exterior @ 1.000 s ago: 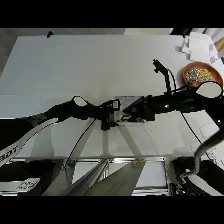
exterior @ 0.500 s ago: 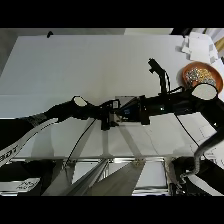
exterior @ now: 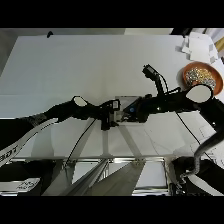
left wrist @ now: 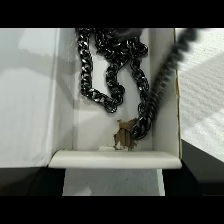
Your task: Fold the box and place the chain.
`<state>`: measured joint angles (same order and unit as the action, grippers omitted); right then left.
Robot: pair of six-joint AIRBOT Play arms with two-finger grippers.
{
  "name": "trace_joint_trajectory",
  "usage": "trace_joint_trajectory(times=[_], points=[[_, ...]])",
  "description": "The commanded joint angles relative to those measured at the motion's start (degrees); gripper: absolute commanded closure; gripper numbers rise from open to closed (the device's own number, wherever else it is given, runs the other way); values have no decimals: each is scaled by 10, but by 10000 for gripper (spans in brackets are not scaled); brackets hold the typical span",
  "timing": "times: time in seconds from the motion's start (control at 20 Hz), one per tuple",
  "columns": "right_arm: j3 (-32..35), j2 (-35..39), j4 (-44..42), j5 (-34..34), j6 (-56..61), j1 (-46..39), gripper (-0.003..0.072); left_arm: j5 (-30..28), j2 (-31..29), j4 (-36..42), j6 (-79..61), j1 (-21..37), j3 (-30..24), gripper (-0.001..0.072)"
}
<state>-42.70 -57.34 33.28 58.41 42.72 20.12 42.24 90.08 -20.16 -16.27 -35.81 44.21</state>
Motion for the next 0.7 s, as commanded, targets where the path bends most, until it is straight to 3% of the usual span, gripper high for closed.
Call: trace_joint_trajectory(times=[0.0, 0.3, 0.4, 0.6, 0.65], points=[[0, -13, 30, -43, 10, 12, 667, 0, 0, 0, 0, 0, 0, 388], [0, -69, 99, -97, 79, 53, 663, 0, 0, 0, 0, 0, 0, 388], [0, -79, 130, -114, 125, 53, 574, 0, 0, 0, 0, 0, 0, 388], [0, -82, 186, -112, 168, 53, 563, 0, 0, 0, 0, 0, 0, 388], [0, -82, 200, -110, 180, 53, 526, 0, 0, 0, 0, 0, 0, 388]])
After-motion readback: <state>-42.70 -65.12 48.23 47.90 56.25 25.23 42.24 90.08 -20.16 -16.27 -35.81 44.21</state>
